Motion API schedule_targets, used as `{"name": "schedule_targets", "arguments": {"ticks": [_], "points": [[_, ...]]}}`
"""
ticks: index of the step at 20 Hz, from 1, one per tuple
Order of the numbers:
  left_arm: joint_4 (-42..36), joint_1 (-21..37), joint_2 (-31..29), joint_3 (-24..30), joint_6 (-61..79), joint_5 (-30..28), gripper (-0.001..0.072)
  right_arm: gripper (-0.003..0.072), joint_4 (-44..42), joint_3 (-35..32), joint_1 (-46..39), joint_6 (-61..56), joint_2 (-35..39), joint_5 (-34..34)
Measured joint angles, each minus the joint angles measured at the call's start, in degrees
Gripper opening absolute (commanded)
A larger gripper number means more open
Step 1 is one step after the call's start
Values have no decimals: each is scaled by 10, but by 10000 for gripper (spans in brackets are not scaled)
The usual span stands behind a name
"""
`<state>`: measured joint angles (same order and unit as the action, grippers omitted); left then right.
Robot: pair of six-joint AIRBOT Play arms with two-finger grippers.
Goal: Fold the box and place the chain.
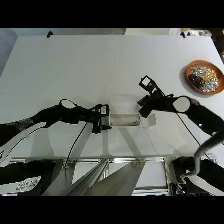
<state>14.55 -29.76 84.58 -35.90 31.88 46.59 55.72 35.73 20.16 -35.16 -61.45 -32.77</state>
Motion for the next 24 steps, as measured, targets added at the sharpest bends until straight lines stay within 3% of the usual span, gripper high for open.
{"name": "schedule_targets", "arguments": {"ticks": [4, 9, 11, 16, 24], "points": [[0, 0, 0, 0, 1, 0, 152, 18, 83, 37, 0, -11, 42, -68], [0, 0, 0, 0, 1, 0, 152, 28, 151, 49, 1, 62, 60, -210], [0, 0, 0, 0, 1, 0, 152, 182, 159, 49, 1, 86, 62, -243], [0, 0, 0, 0, 1, 0, 152, 178, 110, 9, 1, 230, 63, -254], [1, 0, 0, 0, 0, 3, 152, 177, 40, -74, 1, 386, 62, -174]]}}
